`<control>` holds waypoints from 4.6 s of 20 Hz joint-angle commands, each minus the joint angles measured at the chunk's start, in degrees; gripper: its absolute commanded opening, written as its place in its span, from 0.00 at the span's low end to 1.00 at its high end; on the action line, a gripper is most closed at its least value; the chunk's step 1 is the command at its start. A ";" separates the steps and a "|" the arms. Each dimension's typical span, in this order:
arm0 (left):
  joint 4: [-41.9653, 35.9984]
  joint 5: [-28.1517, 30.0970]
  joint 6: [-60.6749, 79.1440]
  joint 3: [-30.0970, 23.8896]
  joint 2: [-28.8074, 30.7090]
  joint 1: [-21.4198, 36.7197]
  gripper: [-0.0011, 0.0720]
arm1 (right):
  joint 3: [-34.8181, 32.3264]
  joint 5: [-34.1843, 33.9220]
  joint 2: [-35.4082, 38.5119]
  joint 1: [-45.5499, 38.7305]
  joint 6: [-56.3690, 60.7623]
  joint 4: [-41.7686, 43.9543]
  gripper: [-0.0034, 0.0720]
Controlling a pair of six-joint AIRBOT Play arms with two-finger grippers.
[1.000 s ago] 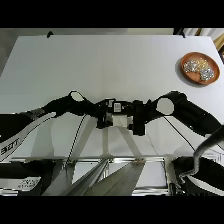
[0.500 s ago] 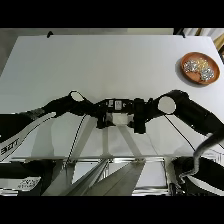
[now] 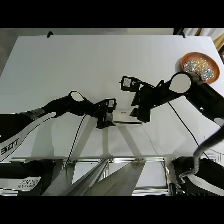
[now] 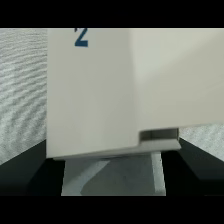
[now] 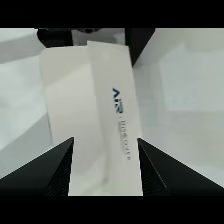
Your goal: Fold the box and place the chain.
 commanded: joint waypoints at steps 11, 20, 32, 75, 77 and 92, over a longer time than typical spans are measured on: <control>0.00 0.00 0.02 0.02 0.00 0.00 0.30 | 0.70 -0.68 -3.69 3.48 -0.42 -4.20 0.75; 0.00 0.02 0.02 0.02 0.00 0.00 0.30 | 0.72 0.87 -4.04 3.43 -0.70 -3.61 0.72; 0.00 0.00 0.02 0.02 0.00 0.00 0.30 | 0.70 0.26 -7.19 0.70 -2.47 0.00 0.72; 0.00 0.02 0.02 0.02 0.00 0.00 0.30 | -0.17 2.23 -5.16 2.40 -3.21 -2.03 0.64; 0.00 0.00 0.02 0.02 0.00 0.00 0.30 | -0.70 1.27 -5.16 3.04 -3.17 -3.45 0.64; 0.00 0.02 0.02 0.02 0.00 0.00 0.30 | -3.87 -5.16 -5.20 5.88 -0.22 -7.32 0.64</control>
